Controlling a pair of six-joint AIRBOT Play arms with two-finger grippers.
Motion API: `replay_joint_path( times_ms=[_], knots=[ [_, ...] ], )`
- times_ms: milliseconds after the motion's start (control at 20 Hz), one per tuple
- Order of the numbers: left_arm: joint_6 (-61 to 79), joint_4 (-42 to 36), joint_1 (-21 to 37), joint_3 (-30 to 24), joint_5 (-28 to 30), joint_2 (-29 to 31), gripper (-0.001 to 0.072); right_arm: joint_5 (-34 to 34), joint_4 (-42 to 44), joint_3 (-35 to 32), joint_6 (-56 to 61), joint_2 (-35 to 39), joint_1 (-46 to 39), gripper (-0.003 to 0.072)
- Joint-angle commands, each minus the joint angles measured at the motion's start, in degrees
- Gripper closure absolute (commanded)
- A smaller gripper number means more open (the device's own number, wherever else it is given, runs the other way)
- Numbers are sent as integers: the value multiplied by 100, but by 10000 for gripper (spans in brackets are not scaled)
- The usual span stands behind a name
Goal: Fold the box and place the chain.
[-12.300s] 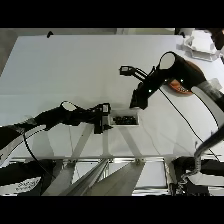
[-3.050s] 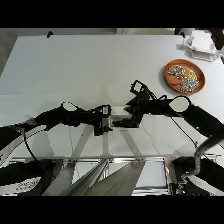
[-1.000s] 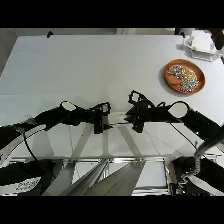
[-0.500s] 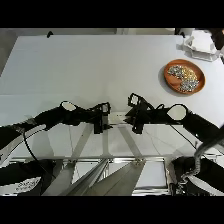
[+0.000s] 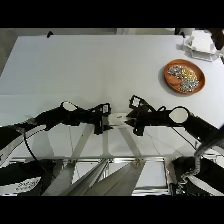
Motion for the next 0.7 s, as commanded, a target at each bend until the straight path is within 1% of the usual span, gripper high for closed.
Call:
replay_joint_path(
  times_ms=[0, 100, 350, 400, 450, 650],
  knots=[
    [4, 0, 2, 0, 33, 4, 300, -151, -133, 0, -44, 131, 0, 468],
    [4, 0, 2, 0, 33, 4, 300, -149, -332, -13, -42, 129, 0, 468],
    [4, 0, 2, 0, 31, 4, 300, -79, -483, -28, -44, 129, 2, 469],
    [4, 0, 2, 0, 33, 4, 300, -83, -509, -61, -46, 129, 2, 478],
    [4, 0, 2, 0, 33, 4, 300, -87, -570, -105, -46, 129, 0, 524],
    [4, 0, 2, 0, 33, 4, 300, -118, -581, -149, -46, 129, 0, 525]
  ],
)
